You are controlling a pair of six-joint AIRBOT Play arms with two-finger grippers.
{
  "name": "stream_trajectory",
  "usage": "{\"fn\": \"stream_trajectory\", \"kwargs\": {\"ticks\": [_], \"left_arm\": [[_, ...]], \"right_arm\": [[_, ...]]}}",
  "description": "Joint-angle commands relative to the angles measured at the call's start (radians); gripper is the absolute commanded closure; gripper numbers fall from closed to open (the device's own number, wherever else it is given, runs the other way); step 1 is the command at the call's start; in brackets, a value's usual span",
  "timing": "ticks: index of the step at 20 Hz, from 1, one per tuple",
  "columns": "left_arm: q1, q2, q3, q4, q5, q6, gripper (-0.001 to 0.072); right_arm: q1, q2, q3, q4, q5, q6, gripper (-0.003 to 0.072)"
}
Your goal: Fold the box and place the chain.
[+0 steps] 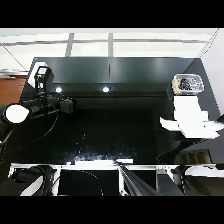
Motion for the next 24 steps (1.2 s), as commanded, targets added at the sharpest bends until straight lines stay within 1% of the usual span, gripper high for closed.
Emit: {"fn": "stream_trajectory", "kwargs": {"ticks": [1, 2, 3, 4, 5, 6, 9, 12, 14, 15, 17, 19, 21, 22, 24], "left_arm": [[0.0, -0.01, 0.001, -0.012, 0.0, 0.0, -0.0001], [0.0, -0.013, 0.001, -0.012, 0.0, 0.0, -0.0001], [0.0, -0.016, 0.001, -0.013, 0.0, 0.0, -0.0001], [0.0, -0.019, 0.001, -0.013, 0.0, 0.0, -0.0001], [0.0, -0.02, 0.001, -0.013, 0.0, 0.0, -0.0001], [0.0, -0.021, 0.001, -0.015, 0.001, 0.0, -0.0001], [0.0, -0.023, 0.001, -0.015, 0.002, 0.0, -0.0001], [0.0, -0.023, 0.001, -0.043, 0.004, 0.0, -0.0001], [0.0, -0.023, 0.001, -0.067, 0.004, 0.0, -0.0001], [0.0, -0.023, 0.001, -0.072, 0.004, 0.0, -0.0001], [-0.01, -0.023, 0.001, -0.074, 0.006, 0.007, -0.0001], [-0.062, -0.029, 0.001, -0.076, 0.011, 0.035, -0.0001], [-0.123, -0.05, 0.001, -0.085, 0.015, 0.024, -0.0001], [-0.144, -0.068, 0.001, -0.108, 0.015, -0.013, -0.0001], [-0.156, -0.13, 0.001, -0.205, -0.002, -0.053, -0.0001]], "right_arm": [[0.039, -0.01, 0.001, -0.026, -0.031, -0.075, 0.0588], [0.039, -0.01, 0.001, -0.019, -0.019, -0.075, 0.0616], [0.038, -0.009, 0.001, -0.008, 0.0, -0.076, 0.0616], [0.038, -0.009, 0.001, -0.003, 0.022, -0.076, 0.0653], [0.037, -0.009, 0.001, 0.021, 0.054, -0.076, 0.0666], [0.037, -0.009, 0.001, 0.068, 0.08, -0.075, 0.0666], [0.057, 0.0, -0.018, 0.301, 0.168, -0.075, 0.0667], [0.134, 0.029, -0.092, 0.437, 0.227, -0.075, 0.0667], [0.212, 0.072, -0.177, 0.486, 0.225, -0.082, 0.0667], [0.251, 0.101, -0.226, 0.514, 0.207, -0.099, 0.0668], [0.332, 0.179, -0.352, 0.588, 0.113, -0.119, 0.0667], [0.428, 0.269, -0.499, 0.686, -0.006, -0.18, 0.0667], [0.526, 0.362, -0.633, 0.797, -0.083, -0.262, 0.0667], [0.573, 0.414, -0.691, 0.843, -0.105, -0.301, 0.0668], [0.644, 0.523, -0.783, 0.877, -0.167, -0.333, 0.0667]]}}
